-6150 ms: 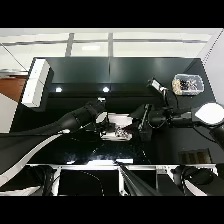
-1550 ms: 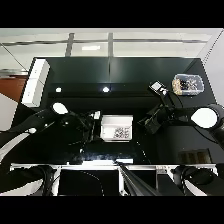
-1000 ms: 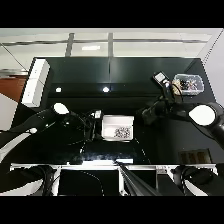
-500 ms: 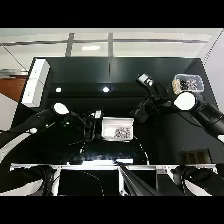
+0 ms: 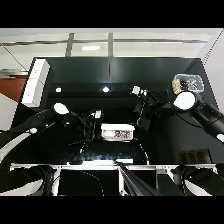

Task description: Fold the box and place the chain.

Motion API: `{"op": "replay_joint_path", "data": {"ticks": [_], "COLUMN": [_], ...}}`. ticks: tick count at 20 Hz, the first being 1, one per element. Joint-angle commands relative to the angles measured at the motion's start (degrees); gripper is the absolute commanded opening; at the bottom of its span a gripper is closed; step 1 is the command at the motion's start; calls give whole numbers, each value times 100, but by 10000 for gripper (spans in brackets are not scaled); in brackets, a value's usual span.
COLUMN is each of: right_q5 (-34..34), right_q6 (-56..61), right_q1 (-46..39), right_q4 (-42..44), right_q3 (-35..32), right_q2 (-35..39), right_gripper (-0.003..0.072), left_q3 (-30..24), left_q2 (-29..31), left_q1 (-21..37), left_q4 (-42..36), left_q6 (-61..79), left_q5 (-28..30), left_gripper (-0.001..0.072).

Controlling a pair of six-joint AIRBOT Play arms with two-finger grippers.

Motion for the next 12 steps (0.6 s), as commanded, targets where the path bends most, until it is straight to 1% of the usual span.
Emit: {"op": "replay_joint_path", "data": {"ticks": [1,3,5,9,12], "right_q5": [245,402,378,356,507], "right_q6": [-612,-699,-761,-754,-684], "right_q1": [0,13,105,223,223], "right_q4": [356,424,426,444,444], "right_q3": [-160,-317,-413,-444,-444], "right_q2": [-2,-2,-2,0,37], "right_gripper": [716,716,716,715,716], "left_q3": [2,2,2,2,2], "left_q2": [-4,-4,-4,-4,-4], "left_q1": [0,0,0,0,0], "left_q4": [2,2,2,2,2], "left_q6": [0,0,0,0,0], "left_q5": [0,0,0,0,0], "left_gripper": [498,498,498,498,498]}}
